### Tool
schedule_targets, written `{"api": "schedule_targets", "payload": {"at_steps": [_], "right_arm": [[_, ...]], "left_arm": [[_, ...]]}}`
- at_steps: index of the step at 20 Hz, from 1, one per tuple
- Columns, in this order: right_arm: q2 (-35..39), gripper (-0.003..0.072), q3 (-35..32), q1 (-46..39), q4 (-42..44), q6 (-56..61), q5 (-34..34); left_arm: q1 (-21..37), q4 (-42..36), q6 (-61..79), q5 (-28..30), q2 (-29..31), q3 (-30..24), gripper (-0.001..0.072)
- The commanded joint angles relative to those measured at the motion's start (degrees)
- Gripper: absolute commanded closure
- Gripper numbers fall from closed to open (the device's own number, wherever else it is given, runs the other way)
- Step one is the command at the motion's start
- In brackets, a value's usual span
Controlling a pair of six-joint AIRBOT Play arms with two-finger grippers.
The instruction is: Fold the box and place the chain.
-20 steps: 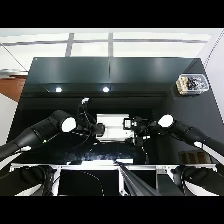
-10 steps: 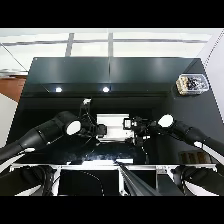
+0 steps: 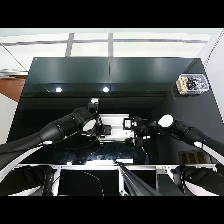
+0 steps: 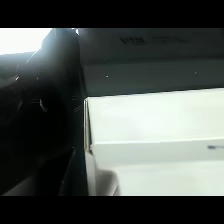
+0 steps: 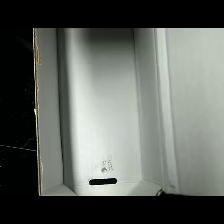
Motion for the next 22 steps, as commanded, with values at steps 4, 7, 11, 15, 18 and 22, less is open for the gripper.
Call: {"api": "schedule_targets", "payload": {"at_steps": [4,7,11,15,18,22], "right_arm": [[-0.04,0.0146,-0.02,0.07,0.02,0.0,0.0],[-0.04,0.0146,-0.02,0.07,0.02,0.0,0.0],[-0.04,0.0146,-0.02,0.07,0.02,0.0,0.0],[-0.04,0.0146,-0.02,0.07,0.02,0.0,0.0],[-0.04,0.0146,-0.02,0.07,0.02,0.0,0.0],[-0.04,0.0146,-0.02,0.07,0.02,0.0,0.0]], "left_arm": [[-1.27,0.83,-3.34,-1.31,-0.94,0.98,0.0437],[-1.55,2.19,-4.7,-1.62,-1.07,0.96,0.0438],[-1.55,2.14,-4.72,-1.42,-1.53,0.98,0.0481],[-1.55,2.12,-4.7,-1.49,-2.34,1.55,0.0481],[-1.55,2.14,-4.7,-1.57,-3.39,2.73,0.0482],[-1.55,2.12,-4.76,-3.96,-4.39,3.58,0.0487]]}}
